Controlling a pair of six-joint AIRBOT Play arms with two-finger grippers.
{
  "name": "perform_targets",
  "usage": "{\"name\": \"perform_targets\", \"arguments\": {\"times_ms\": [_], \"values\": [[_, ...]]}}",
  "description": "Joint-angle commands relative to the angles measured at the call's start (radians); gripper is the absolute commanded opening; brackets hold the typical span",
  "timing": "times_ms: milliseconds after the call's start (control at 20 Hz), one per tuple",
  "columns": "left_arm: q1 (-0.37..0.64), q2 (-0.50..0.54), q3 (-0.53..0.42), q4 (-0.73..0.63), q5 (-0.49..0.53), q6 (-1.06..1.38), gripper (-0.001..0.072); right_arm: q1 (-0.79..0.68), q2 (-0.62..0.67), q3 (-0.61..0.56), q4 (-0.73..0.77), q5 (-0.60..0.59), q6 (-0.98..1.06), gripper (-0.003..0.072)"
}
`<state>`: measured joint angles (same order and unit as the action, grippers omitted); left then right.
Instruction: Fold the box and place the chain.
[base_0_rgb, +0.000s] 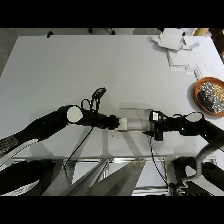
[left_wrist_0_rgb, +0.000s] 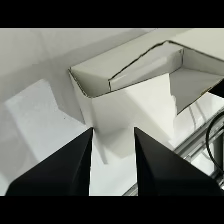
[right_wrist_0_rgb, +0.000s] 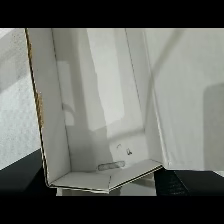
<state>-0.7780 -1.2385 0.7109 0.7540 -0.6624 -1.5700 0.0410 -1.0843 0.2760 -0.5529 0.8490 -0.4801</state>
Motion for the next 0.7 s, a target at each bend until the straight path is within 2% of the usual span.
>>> {"name": "perform_targets", "arguments": {"times_ms": [0,150,350,650], "values": [[-0.010,-0.016,0.009,0.019,0.016,-0.001,0.0296,0.000,0.001,0.000,0.000,0.000,0.000,0.0324],[-0.036,-0.050,0.061,0.041,0.006,-0.005,0.0296,0.000,0.001,0.000,0.000,0.000,0.000,0.0324],[-0.080,-0.116,0.144,0.169,-0.065,-0.135,0.0296,0.000,0.001,0.000,0.000,0.000,0.000,0.0324],[-0.103,-0.149,0.226,0.328,-0.152,-0.322,0.0295,0.000,0.001,0.000,0.000,0.000,0.000,0.0324]]}}
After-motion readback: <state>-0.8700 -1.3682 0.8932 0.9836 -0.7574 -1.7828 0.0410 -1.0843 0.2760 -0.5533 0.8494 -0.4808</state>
